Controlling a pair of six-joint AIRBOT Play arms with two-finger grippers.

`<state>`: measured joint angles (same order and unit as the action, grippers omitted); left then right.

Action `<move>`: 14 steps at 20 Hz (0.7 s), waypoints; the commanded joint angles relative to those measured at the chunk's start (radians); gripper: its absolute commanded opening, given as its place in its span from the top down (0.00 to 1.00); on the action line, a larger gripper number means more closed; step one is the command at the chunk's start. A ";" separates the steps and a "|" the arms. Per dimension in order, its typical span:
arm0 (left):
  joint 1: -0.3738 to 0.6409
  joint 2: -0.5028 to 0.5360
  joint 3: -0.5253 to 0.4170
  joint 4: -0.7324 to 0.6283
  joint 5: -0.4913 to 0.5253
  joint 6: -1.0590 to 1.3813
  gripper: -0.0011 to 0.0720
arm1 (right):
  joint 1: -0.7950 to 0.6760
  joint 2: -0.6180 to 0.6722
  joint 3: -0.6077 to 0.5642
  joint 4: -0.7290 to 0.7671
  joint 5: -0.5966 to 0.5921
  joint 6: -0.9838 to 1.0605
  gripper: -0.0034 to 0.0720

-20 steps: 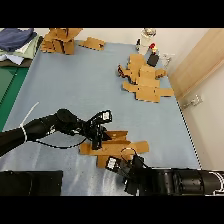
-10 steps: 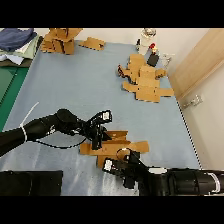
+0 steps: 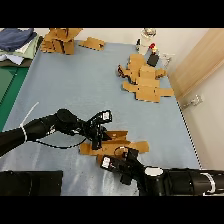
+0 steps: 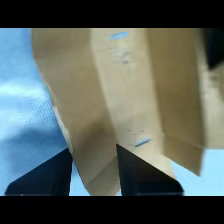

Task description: Fold the box.

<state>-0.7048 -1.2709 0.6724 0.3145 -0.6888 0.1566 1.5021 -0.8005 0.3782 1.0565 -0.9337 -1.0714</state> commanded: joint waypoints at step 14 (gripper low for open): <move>0.000 -0.001 0.000 0.000 0.000 0.000 0.97 | -0.001 0.132 0.000 -0.199 -0.175 0.227 0.02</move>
<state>-0.7044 -1.2709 0.6724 0.3145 -0.6888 0.1562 1.5013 -0.7071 0.3798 0.8948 -1.0882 -0.7624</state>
